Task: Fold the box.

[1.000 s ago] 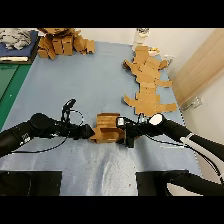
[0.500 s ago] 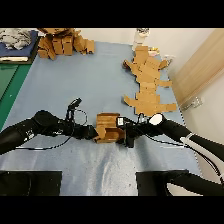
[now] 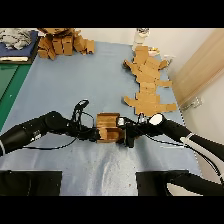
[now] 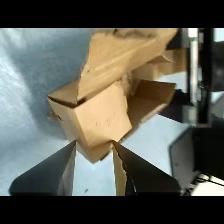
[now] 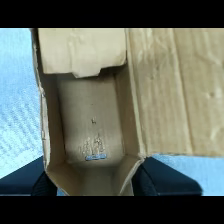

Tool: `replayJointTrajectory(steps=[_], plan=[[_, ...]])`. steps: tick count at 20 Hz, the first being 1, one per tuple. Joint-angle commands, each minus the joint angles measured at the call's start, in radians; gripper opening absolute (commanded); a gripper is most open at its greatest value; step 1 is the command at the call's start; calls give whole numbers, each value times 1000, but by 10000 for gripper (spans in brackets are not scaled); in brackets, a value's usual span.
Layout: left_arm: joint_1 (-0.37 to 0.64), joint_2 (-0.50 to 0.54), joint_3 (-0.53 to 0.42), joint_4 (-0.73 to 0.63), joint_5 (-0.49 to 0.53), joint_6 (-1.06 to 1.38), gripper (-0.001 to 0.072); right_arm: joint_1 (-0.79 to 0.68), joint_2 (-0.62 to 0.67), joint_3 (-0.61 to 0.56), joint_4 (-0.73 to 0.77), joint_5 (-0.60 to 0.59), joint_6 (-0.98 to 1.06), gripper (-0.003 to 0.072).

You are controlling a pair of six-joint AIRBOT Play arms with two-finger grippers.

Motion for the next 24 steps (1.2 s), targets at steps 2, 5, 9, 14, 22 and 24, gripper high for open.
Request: replayJointTrajectory(steps=[2, 5, 9, 14, 22, 24], plan=[[-50, -57, 98, 274, -25, -258, 352, 0, -1, 0, 0, 2, 1, 607], [-50, -94, 142, 293, -46, -294, 352, 0, -1, 0, 0, 2, 1, 606], [-53, -133, 192, 294, -89, -302, 352, 0, -1, 0, 0, 2, 1, 606], [-120, -161, 227, 415, -100, -448, 352, 0, -1, 0, 0, -3, 1, 607], [-212, -210, 298, 637, -160, -669, 352, 0, -1, 0, 0, -5, 9, 606], [-212, -240, 320, 649, -185, -684, 352, 0, -1, 0, -3, -5, 10, 607]])
